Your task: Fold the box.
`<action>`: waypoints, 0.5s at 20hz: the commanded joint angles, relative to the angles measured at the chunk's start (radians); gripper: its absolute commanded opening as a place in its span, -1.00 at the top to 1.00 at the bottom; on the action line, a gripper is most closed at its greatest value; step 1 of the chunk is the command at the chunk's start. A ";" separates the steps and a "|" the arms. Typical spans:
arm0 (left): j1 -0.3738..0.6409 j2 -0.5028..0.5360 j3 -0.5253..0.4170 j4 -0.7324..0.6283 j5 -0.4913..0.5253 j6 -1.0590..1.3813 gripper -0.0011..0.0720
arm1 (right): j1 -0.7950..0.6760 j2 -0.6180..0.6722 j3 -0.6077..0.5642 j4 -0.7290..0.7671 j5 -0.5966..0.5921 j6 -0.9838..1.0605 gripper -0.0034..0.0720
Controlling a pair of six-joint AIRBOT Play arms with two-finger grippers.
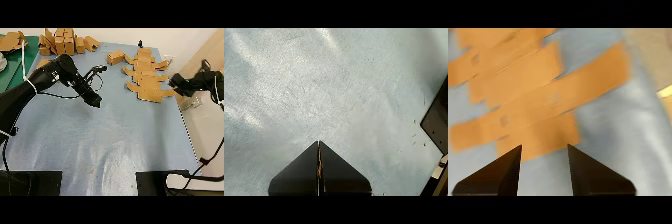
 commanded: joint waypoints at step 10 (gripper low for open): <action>0.000 0.001 0.000 0.000 0.000 0.001 0.94 | -0.175 -0.463 0.323 0.263 -0.023 -0.420 -0.31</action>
